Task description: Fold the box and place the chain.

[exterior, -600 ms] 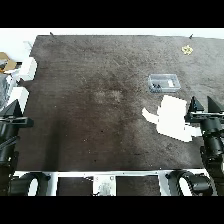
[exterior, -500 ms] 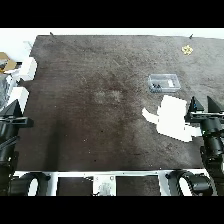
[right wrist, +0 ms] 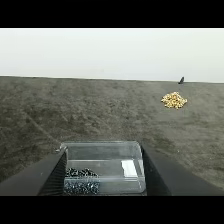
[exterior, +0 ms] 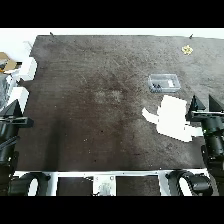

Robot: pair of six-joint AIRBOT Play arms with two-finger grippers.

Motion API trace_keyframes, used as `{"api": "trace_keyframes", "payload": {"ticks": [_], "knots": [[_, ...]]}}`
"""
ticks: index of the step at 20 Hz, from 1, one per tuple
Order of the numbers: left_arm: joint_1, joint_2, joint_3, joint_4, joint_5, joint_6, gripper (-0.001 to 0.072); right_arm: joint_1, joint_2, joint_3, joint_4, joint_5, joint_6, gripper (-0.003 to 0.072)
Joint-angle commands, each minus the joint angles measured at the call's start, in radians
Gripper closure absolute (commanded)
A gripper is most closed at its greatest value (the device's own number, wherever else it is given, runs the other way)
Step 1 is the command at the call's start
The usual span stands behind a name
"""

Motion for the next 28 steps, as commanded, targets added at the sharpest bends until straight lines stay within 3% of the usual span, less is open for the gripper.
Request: {"api": "trace_keyframes", "payload": {"ticks": [1,6,8,11,12,16,18,23,28], "knots": [[0.0,0.001,0.0,0.0,0.0,0.0,0.0697,-0.001,-0.088,0.084,0.038,-0.004,0.005,0.0178],[0.0,0.001,0.0,0.0,0.0,0.0,0.0697,-0.028,-0.377,0.281,0.089,0.01,0.005,0.0179],[0.0,0.001,0.0,0.0,0.0,0.0,0.0697,-0.114,-0.489,0.348,0.098,0.066,0.005,0.0246],[0.0,0.001,0.0,0.0,0.0,0.0,0.0697,-0.298,-0.59,0.412,0.071,0.245,0.071,0.0246],[0.0,0.001,0.0,0.0,0.0,0.0,0.0697,-0.369,-0.611,0.425,0.001,0.342,0.162,0.0245],[0.0,0.001,0.0,0.0,0.001,0.0,0.0697,-0.63,-0.713,0.512,-0.588,0.741,0.72,0.0236],[0.0,0.001,0.0,0.0,0.001,0.0,0.0697,-0.732,-0.781,0.593,-0.779,0.939,0.922,0.0236],[0.0,0.001,0.0,0.0,0.0,0.0,0.0697,-0.887,-0.995,0.829,-1.037,1.303,1.059,0.0236],[0.0,0.001,0.0,0.0,0.0,0.0,0.0697,-1.006,-1.195,1.011,-1.134,1.454,1.072,0.0237]]}}
